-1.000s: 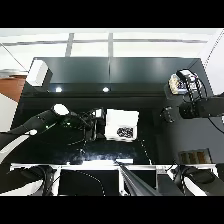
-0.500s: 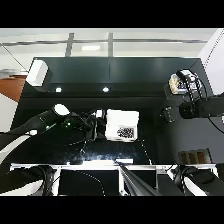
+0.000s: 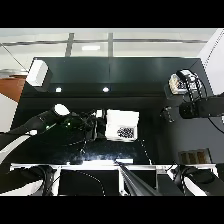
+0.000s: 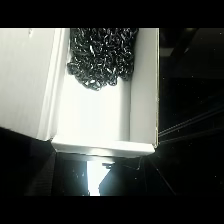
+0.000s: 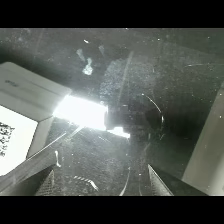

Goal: Fold the box and place the chain.

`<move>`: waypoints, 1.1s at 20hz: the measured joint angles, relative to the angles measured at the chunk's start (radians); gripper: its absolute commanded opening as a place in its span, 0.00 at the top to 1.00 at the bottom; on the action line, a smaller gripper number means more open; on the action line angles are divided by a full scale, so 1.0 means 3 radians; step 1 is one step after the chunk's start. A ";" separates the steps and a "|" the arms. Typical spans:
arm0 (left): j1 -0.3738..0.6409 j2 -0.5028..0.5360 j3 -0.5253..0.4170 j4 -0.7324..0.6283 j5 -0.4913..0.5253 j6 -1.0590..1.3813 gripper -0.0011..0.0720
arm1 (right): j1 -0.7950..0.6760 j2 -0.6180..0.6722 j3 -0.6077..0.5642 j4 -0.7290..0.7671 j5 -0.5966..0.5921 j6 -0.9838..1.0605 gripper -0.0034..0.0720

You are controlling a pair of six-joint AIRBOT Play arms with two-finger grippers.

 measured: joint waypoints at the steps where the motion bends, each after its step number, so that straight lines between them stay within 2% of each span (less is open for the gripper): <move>1: 0.0000 0.0000 0.0000 0.0000 0.0005 0.0000 0.53 | 0.0000 -0.0008 0.0000 0.0034 0.0006 0.0000 0.02; 4: 0.0000 0.0000 0.0000 0.0000 0.0006 0.0000 0.54 | 0.0045 -0.0074 0.0000 0.0150 0.0191 -0.0022 0.02; 9: 0.0000 0.0000 0.0000 0.0000 0.0006 0.0001 0.54 | 0.0347 -0.0389 0.0001 0.0295 0.0993 -0.0287 0.02; 13: 0.0000 0.0000 0.0000 0.0000 0.0006 0.0003 0.54 | 0.0509 -0.0783 0.0005 0.0857 0.1305 -0.0604 0.02; 16: 0.0000 0.0000 0.0000 0.0000 0.0005 0.0004 0.54 | 0.0547 -0.0910 0.0023 0.1389 0.1157 -0.1115 0.02; 22: 0.0000 0.0000 0.0000 0.0000 0.0005 0.0006 0.54 | 0.0389 -0.0941 0.0048 0.1681 0.0473 -0.1788 0.03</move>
